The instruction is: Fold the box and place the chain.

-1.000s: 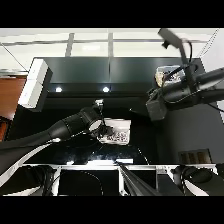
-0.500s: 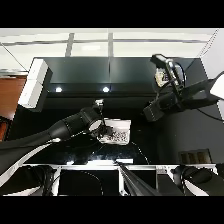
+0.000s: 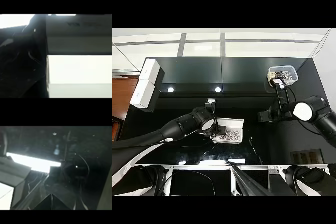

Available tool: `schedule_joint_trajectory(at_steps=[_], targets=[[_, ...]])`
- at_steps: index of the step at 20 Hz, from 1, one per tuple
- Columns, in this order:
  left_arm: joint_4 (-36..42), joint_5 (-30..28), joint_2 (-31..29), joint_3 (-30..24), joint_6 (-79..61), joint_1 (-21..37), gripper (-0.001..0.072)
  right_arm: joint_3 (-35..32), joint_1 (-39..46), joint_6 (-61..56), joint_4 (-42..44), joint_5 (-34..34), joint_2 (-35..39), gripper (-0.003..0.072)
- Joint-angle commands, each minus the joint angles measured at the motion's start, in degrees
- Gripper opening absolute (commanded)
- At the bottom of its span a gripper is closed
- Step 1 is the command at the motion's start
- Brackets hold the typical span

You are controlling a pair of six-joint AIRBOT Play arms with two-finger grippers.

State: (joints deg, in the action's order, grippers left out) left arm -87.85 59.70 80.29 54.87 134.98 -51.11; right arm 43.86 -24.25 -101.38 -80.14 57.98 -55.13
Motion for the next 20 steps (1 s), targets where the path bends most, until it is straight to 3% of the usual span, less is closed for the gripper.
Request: schedule_joint_trajectory(at_steps=[1,2,3,4,5,8,10,12,14,16,17,19,20], targets=[[-0.57,1.05,-0.07,1.18,3.93,0.11,0.0025,-2.14,-0.02,-3.41,-1.73,-4.66,-0.02,0.0007],[-0.13,0.92,-0.09,1.49,5.09,0.09,0.0036,-2.14,-0.02,-3.39,-1.57,-4.66,-0.02,0.0008],[0.07,1.01,-0.09,2.03,4.98,0.09,0.0147,-2.14,-0.02,-3.39,-1.25,-4.66,-0.02,0.0008],[-0.02,2.08,-0.11,2.91,4.7,0.11,0.0369,-2.14,-0.02,-3.39,-0.9,-4.66,-0.02,0.0007],[-0.72,4.11,-0.2,4.0,3.98,0.2,0.0515,-2.14,-0.02,-3.39,-0.9,-4.66,-0.02,0.0007],[-3.69,11.96,-2.23,7.23,-10.23,1.09,0.0517,-2.14,-0.02,-3.39,-0.92,-4.42,-0.02,0.0007],[-6.45,15.96,-6.73,7.13,-20.68,2.51,0.0517,-2.14,-0.02,-3.39,-0.92,-3.78,-0.02,0.0007],[-10.16,19.58,-12.7,5.46,-30.29,6.4,0.0517,-2.16,-0.02,-3.39,-0.92,-3.17,-0.02,0.0008],[-11.17,18.51,-18.27,0.96,-36.81,13.66,0.0517,-2.16,-0.02,-3.39,-0.92,-3.08,-0.02,0.0008],[4.52,10.91,-22.03,-5.51,-48.48,24.85,0.0515,-2.16,-0.02,-3.41,-0.74,-2.95,-0.02,0.0009],[18.29,7.52,-22.25,-9.25,-58.82,30.84,0.0514,-2.16,-0.02,-3.41,-0.44,-2.91,-0.02,0.0008],[42.05,4.85,-20.37,-15.54,-84.56,39.6,0.0514,-2.16,-0.02,-3.41,0.68,-2.91,-0.02,0.0008],[48.76,4.57,-19.1,-17.75,-96.32,41.57,0.0519,-2.16,-0.02,-3.41,1.4,-2.82,-0.02,0.0009]])
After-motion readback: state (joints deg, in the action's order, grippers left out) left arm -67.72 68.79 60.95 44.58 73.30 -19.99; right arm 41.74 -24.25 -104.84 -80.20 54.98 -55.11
